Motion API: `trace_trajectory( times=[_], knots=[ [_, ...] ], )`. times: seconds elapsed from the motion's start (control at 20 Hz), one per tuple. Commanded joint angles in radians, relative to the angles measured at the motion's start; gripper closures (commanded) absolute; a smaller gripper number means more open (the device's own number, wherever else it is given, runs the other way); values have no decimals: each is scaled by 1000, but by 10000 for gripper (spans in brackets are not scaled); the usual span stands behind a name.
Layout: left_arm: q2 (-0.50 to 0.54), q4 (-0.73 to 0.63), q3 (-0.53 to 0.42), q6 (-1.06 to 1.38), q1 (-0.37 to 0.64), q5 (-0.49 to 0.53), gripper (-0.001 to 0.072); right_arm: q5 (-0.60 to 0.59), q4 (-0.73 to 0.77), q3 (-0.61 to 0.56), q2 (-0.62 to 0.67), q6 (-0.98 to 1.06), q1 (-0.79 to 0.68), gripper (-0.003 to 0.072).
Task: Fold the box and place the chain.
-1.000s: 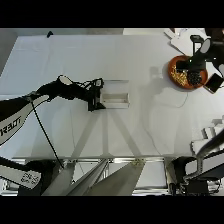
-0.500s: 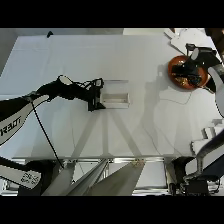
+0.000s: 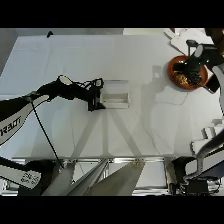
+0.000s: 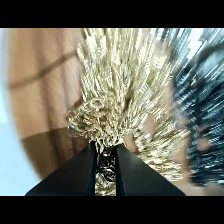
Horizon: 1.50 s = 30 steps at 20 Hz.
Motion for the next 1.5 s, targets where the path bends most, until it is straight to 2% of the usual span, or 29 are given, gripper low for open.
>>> trace_trajectory(
  times=[0.0, 0.1, 0.3, 0.6, 0.9, 1.1, 1.3, 1.45],
  knots=[
    [0, 0, 0, 0, -1, 0, 596, 5, -10, 0, 85, -85, 18, 678],
    [0, 0, 0, 0, -1, 0, 596, 35, -10, 0, 127, -87, 35, 678],
    [0, 0, 0, 0, -1, 0, 596, 204, -7, 0, 176, -185, 98, 679],
    [0, 0, 0, 0, -1, 0, 596, 325, 52, -2, 211, -185, 267, 679],
    [0, 0, 0, 0, -1, 0, 596, 311, 104, -110, 288, -177, 489, 679],
    [0, 0, 0, 0, -1, 0, 596, 319, 151, -131, 289, -182, 608, 679],
    [0, 0, 0, 0, -1, 0, 596, 257, 156, -131, 286, -182, 717, 678],
    [0, 0, 0, 0, -1, 0, 596, 173, 230, -131, 280, -225, 772, 678]
  ],
)
